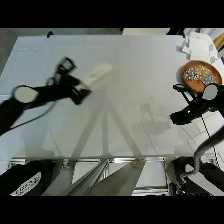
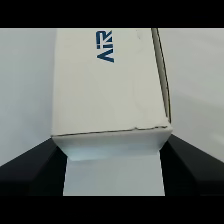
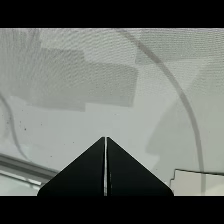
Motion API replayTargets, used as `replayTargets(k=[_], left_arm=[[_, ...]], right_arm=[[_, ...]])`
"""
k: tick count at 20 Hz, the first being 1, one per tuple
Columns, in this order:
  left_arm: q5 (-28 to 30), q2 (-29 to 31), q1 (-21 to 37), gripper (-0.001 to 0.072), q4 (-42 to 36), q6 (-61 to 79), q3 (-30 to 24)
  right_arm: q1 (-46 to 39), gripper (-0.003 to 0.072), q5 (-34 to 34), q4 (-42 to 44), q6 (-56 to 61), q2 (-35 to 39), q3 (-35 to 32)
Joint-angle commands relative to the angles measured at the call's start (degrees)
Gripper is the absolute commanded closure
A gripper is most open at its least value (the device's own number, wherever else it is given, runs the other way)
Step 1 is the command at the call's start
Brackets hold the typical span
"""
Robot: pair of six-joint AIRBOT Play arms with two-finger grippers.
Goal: Fold the box and place the chain.
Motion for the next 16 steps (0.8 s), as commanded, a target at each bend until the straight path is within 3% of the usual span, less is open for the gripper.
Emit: replayTargets(k=[1,4,8,11,16], left_arm=[[-3.2,3.7,15.6,0.0704,8.0,-14.0,0.1],[-4.2,3.8,26.8,0.0704,8.7,-17.5,0.0],[-4.5,3.2,34.9,0.0704,13.7,-20.9,-0.4],[-4.9,1.8,35.9,0.0704,19.8,-24.2,-0.7],[-7.2,-0.9,35.6,0.0704,21.0,-24.2,-0.8]], right_arm=[[0.0,0.0669,0.0,0.0,0.0,0.0,0.0],[0.0,0.0669,0.0,0.0,0.0,0.0,0.0],[0.0,0.0669,0.0,0.0,0.0,0.0,0.0],[0.0,0.0669,0.0,0.0,0.0,0.0,0.0],[0.0,0.0669,0.0,0.0,0.0,0.0,0.0]])
